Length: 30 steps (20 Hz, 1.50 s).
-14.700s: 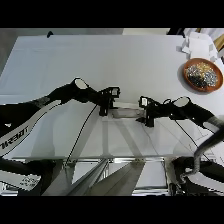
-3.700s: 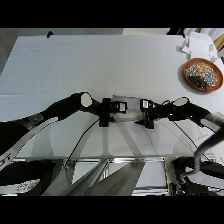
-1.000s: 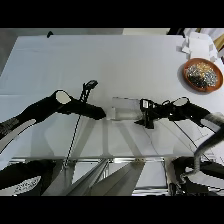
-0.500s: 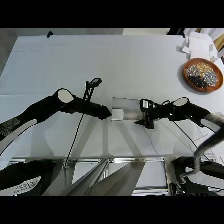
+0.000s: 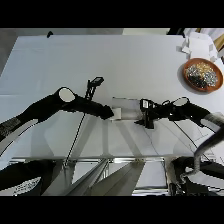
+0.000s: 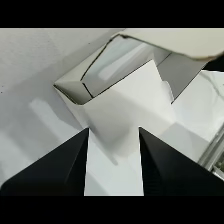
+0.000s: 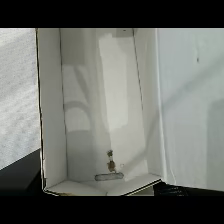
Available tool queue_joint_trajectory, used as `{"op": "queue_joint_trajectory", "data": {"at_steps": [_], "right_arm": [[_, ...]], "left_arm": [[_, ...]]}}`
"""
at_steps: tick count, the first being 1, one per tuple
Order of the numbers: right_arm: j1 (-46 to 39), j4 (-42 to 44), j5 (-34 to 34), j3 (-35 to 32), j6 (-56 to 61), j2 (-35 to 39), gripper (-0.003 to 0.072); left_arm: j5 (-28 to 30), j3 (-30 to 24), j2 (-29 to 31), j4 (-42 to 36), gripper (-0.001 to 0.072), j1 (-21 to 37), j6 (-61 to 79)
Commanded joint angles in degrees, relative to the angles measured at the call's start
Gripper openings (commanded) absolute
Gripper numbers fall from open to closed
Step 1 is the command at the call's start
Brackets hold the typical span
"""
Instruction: Fold the box and place the chain.
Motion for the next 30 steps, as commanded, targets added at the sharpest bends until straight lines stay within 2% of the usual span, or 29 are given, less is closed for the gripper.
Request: {"op": "queue_joint_trajectory", "data": {"at_steps": [1, 2, 3, 7, 14, 23, 30], "right_arm": [[-0.02, 0.00, 0.00, 0.02, 0.02, 0.04, 0.0340], [-0.02, 0.00, 0.00, 0.02, 0.02, 0.02, 0.0340], [-0.02, 0.02, 0.00, 0.02, 0.02, 0.04, 0.0340], [-0.02, 0.00, 0.02, 0.02, 0.02, 0.04, 0.0340], [-0.02, 0.00, 0.02, 0.02, 0.02, 0.04, 0.0340], [-0.02, 0.02, 0.02, 0.02, 0.02, 0.04, 0.0340], [-0.02, 0.02, 0.00, 0.02, 0.02, 0.04, 0.0340]], "left_arm": [[1.27, 2.14, -0.24, 6.75, 0.0351, -1.49, -7.54], [0.57, 3.23, -0.57, 9.73, 0.0375, -1.86, -11.47], [-0.09, 4.15, -0.90, 11.80, 0.0449, -2.34, -14.75], [-2.64, 7.67, -2.78, 18.95, 0.0506, -5.25, -23.19], [-5.77, 14.10, -7.17, 25.53, 0.0506, -9.70, -35.63], [-15.69, 22.58, -14.19, 35.89, 0.0496, -13.14, -58.38], [-13.99, 22.77, -14.75, 36.74, 0.0447, -13.29, -68.35]]}}
